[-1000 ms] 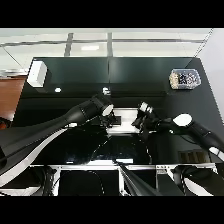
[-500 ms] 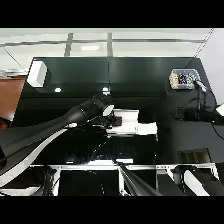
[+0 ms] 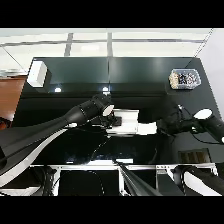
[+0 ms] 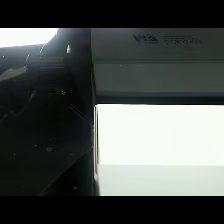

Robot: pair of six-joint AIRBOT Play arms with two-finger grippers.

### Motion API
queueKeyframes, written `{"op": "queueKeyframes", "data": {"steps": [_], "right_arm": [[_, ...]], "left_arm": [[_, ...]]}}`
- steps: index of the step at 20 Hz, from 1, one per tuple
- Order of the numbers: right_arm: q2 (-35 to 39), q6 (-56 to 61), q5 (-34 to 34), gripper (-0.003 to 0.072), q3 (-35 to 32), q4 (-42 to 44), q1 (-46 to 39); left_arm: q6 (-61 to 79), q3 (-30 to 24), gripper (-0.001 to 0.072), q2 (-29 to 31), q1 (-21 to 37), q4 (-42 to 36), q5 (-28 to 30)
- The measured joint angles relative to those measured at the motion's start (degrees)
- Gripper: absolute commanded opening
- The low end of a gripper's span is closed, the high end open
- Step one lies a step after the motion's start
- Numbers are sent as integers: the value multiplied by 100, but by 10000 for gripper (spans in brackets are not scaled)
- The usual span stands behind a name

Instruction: Fold the box and place the chain.

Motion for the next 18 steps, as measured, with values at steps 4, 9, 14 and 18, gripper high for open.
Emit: {"op": "queueKeyframes", "data": {"steps": [4, 9, 14, 18], "right_arm": [[-149, -623, 227, 361, 223, 638, 376], [-195, -929, 793, 585, 638, 807, 463], [-199, -970, 964, 583, 774, 898, 514], [-199, -798, 883, 561, 850, 1058, 774]], "left_arm": [[2, 0, 27, 0, 0, 2, -2], [4, 0, 27, 0, 0, 2, -4], [4, 0, 27, 0, 0, 2, -2], [4, 0, 27, 0, 0, 2, 7]]}}
